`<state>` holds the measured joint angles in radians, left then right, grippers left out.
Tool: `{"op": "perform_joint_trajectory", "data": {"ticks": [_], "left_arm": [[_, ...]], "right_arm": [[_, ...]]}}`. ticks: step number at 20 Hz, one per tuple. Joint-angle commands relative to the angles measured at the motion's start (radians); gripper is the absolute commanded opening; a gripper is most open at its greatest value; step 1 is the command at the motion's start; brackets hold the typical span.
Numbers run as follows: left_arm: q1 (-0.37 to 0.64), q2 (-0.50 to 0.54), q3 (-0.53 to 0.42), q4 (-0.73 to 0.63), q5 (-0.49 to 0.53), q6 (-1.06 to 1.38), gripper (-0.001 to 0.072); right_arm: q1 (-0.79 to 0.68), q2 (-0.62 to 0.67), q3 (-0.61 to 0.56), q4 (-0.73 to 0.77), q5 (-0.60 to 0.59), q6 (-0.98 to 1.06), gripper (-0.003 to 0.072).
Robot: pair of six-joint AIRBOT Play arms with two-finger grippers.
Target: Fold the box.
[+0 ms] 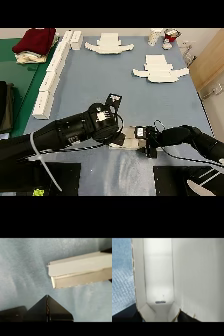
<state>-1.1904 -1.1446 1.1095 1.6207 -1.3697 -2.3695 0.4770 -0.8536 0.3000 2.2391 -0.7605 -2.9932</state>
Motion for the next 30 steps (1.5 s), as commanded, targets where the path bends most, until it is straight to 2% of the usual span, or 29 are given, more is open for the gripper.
{"op": "perform_joint_trajectory", "data": {"ticks": [1,4,7,10,12,13,14,15,18,21,23,26,30], "left_arm": [[0.000,0.042,0.003,-0.008,-0.006,0.179,0.0016],[-0.005,0.051,-0.002,-0.044,0.023,0.343,0.0015],[0.076,0.169,-0.125,-0.189,0.092,0.584,0.0012],[0.206,0.307,-0.282,-0.263,0.140,1.080,0.0015],[0.292,0.366,-0.359,-0.381,0.179,1.450,0.0021],[0.337,0.380,-0.393,-0.445,0.213,1.564,0.0248],[0.387,0.383,-0.433,-0.513,0.267,1.630,0.0673],[0.433,0.381,-0.472,-0.571,0.312,1.680,0.0700],[0.532,0.352,-0.583,-0.689,0.460,1.922,0.0700],[0.552,0.293,-0.657,-0.785,0.626,2.193,0.0700],[0.552,0.243,-0.673,-0.892,0.667,2.364,0.0700],[0.564,0.164,-0.674,-1.017,0.719,2.481,0.0700],[0.565,0.113,-0.673,-1.052,0.758,2.522,0.0700]], "right_arm": [[0.000,0.001,0.000,0.000,0.000,0.000,0.0506],[0.000,0.001,0.000,0.000,0.000,0.000,0.0506],[0.000,0.001,0.000,0.000,0.000,0.000,0.0506],[0.000,0.001,0.000,-0.001,0.000,0.000,0.0507],[0.000,0.001,0.000,-0.001,0.000,0.000,0.0506],[0.000,0.001,0.000,-0.001,0.000,0.000,0.0506],[0.000,0.001,0.000,-0.001,0.000,0.000,0.0506],[0.000,0.001,0.000,-0.001,0.000,0.000,0.0506],[0.000,0.001,0.000,-0.001,0.000,0.000,0.0506],[0.000,0.001,0.000,-0.001,0.000,0.000,0.0506],[0.000,0.001,0.000,-0.001,0.000,0.000,0.0506],[0.000,0.001,0.000,-0.001,0.000,0.000,0.0506],[0.000,0.001,0.000,-0.002,0.000,0.000,0.0506]]}}
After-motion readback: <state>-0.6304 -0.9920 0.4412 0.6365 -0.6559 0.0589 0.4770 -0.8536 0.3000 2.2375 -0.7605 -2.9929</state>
